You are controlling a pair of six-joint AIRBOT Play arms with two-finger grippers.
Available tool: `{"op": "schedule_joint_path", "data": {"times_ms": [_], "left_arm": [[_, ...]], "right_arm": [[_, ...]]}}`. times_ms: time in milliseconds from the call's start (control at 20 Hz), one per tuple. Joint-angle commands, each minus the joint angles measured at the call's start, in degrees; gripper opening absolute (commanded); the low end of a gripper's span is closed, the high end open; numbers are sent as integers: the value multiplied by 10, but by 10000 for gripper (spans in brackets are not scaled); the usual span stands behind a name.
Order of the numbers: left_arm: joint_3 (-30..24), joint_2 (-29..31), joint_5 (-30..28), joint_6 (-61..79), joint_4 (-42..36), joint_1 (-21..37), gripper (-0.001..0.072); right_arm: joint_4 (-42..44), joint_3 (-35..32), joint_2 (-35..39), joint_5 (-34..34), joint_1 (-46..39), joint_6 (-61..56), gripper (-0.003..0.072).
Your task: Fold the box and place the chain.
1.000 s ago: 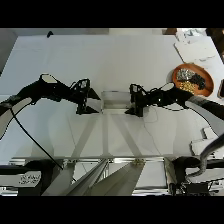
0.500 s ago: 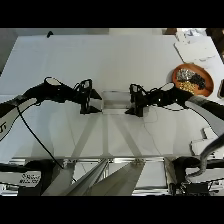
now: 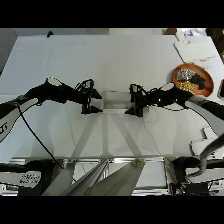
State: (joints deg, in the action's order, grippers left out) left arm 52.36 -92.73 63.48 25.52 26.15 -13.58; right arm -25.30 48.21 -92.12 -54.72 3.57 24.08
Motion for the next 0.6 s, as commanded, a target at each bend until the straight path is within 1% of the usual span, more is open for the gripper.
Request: {"op": "schedule_joint_path", "data": {"times_ms": [0, 250, 350, 550], "left_arm": [[0, 0, 1, 0, 33, -6, 702], [0, -1, -35, 0, 11, -15, 702], [0, -1, -37, -3, 13, -19, 701], [4, -18, -36, -62, 19, -19, 701]], "right_arm": [[0, 0, 0, 1, 0, 0, 493], [0, 0, 0, 1, 0, 0, 493], [0, 0, 0, 1, 0, 0, 493], [0, 0, 0, 1, 0, 0, 493]]}}
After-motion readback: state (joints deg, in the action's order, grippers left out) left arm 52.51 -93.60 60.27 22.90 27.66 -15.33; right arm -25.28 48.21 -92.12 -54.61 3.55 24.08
